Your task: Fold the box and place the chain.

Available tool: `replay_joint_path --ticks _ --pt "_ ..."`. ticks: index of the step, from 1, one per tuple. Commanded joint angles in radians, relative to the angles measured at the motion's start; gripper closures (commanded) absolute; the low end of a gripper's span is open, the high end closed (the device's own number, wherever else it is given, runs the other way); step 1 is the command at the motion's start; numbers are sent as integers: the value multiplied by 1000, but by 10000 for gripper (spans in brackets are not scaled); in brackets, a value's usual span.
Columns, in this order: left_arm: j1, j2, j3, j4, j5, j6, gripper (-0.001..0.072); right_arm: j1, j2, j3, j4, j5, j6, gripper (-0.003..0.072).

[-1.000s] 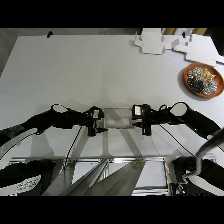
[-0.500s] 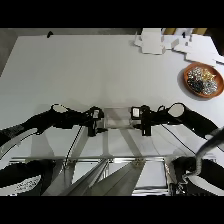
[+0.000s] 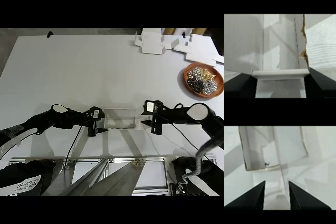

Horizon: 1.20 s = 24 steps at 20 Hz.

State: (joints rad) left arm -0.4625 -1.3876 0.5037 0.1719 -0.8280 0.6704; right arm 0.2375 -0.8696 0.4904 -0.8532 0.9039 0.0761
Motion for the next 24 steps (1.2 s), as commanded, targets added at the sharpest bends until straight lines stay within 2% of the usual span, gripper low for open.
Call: replay_joint_path --ticks 1,2,4,5,8,12,16,20,24 --pt "0 1 1 0 1 0 558 -63 68 0 -53 31 129 353" --pt "0 1 1 0 1 0 558 -82 74 0 -52 31 155 385" --pt "0 1 1 0 1 0 558 -110 82 0 -52 27 231 560" --pt "0 1 1 0 1 0 558 -120 82 0 -52 18 291 607" --pt "0 1 1 0 1 0 558 -147 81 0 -73 -22 478 669" --pt "0 1 1 0 1 0 558 -209 69 -1 -167 -71 696 670" --pt "0 1 1 0 1 0 558 -235 23 -15 -216 -47 944 670" --pt "0 1 1 0 1 0 558 -235 -37 -42 -216 -27 1001 670" --pt "0 1 1 0 1 0 558 -235 -43 -50 -204 -29 1055 670"
